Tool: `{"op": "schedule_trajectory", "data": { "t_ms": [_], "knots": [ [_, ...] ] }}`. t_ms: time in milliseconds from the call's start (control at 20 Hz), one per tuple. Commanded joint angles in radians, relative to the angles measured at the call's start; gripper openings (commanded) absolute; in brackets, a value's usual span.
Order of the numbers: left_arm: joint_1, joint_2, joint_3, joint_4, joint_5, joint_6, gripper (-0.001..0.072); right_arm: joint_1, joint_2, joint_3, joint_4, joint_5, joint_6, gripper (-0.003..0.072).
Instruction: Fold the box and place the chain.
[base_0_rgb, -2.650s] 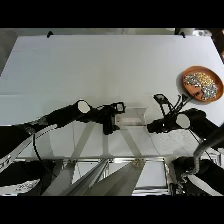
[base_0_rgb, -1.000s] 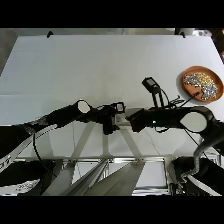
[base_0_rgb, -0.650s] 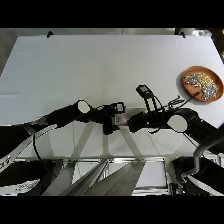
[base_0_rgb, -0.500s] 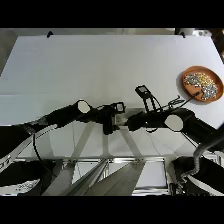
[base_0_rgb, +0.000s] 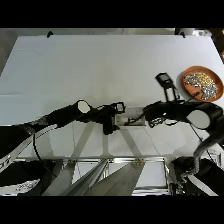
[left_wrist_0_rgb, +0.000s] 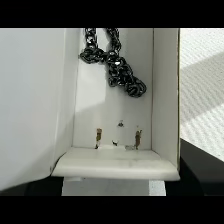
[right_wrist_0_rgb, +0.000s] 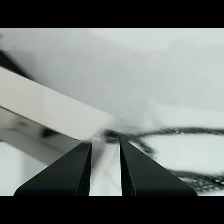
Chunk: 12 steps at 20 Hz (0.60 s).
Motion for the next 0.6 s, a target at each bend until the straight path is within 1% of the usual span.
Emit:
{"op": "schedule_trajectory", "data": {
  "t_ms": [0,50,100,150,250,300,350,450,550],
  "knots": [
    [0.000,0.000,0.000,0.000,0.000,0.000,0.0438,-0.182,0.054,0.002,-0.117,0.151,-0.317,0.0169],
    [0.000,0.000,0.000,0.000,0.000,0.000,0.0438,-0.192,0.051,-0.007,-0.091,0.146,-0.486,0.0169],
    [0.000,0.000,0.000,0.000,0.000,0.000,0.0438,-0.192,0.045,-0.021,-0.050,0.134,-0.612,0.0174],
    [0.000,0.000,0.000,0.000,0.000,0.000,0.0438,-0.192,0.030,-0.042,0.011,0.113,-0.728,0.0229],
    [0.000,0.000,0.000,0.000,0.000,0.000,0.0438,-0.192,-0.022,-0.077,0.076,0.113,-0.893,0.0451],
    [0.000,0.000,0.000,0.000,0.000,0.000,0.0438,-0.192,-0.055,-0.090,0.078,0.121,-0.949,0.0546],
    [0.000,0.000,0.000,0.000,0.000,0.000,0.0438,-0.192,-0.084,-0.101,0.087,0.120,-0.995,0.0553],
    [0.000,0.000,0.000,0.000,0.000,0.000,0.0438,-0.192,-0.140,-0.122,0.175,0.093,-1.089,0.0552],
    [0.000,0.000,0.000,0.000,0.000,0.000,0.0438,-0.192,-0.172,-0.139,0.249,-0.010,-1.102,0.0552]
  ]
}}
